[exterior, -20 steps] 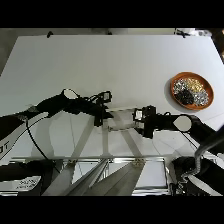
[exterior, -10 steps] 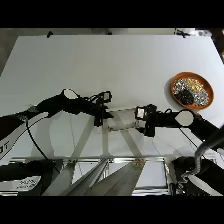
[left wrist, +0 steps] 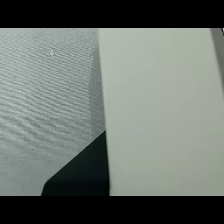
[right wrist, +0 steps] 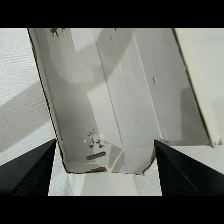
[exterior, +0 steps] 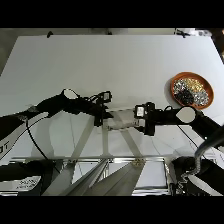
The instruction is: Fold the box and place the chain.
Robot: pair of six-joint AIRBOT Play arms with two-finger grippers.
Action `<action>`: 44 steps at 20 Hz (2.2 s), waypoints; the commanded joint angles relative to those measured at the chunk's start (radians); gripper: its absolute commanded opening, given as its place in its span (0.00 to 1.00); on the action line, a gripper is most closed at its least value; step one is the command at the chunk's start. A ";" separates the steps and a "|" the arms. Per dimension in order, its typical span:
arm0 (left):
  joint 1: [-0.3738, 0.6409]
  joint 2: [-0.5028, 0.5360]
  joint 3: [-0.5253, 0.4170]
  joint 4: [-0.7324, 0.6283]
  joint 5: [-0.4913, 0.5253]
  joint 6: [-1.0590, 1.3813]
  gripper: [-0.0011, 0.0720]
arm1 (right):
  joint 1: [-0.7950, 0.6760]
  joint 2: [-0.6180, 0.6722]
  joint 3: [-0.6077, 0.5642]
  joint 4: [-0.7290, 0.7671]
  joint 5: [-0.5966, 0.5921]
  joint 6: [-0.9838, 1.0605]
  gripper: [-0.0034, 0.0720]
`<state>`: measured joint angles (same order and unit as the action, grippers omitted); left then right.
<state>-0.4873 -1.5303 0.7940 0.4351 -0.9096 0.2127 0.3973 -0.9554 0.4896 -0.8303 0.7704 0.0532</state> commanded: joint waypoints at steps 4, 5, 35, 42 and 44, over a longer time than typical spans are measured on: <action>0.000 0.000 0.001 0.000 0.000 0.000 0.03 | -0.001 -0.018 0.003 0.001 -0.011 0.050 0.97; 0.000 0.000 0.001 0.000 0.000 0.000 0.03 | -0.001 -0.027 0.003 0.001 -0.011 0.054 0.97; 0.000 0.000 0.001 0.000 0.000 0.000 0.03 | -0.091 -0.103 0.012 0.101 0.058 -0.029 0.97; 0.000 0.000 0.001 0.000 0.000 0.000 0.03 | -0.098 -0.102 0.054 0.092 0.095 -0.036 0.96; 0.000 0.000 0.001 0.000 0.000 0.000 0.03 | -0.098 -0.102 0.058 0.092 0.094 -0.036 0.96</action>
<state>-0.4873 -1.5303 0.7940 0.4351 -0.9092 0.2127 0.3000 -1.0573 0.5362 -0.7364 0.8581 0.0181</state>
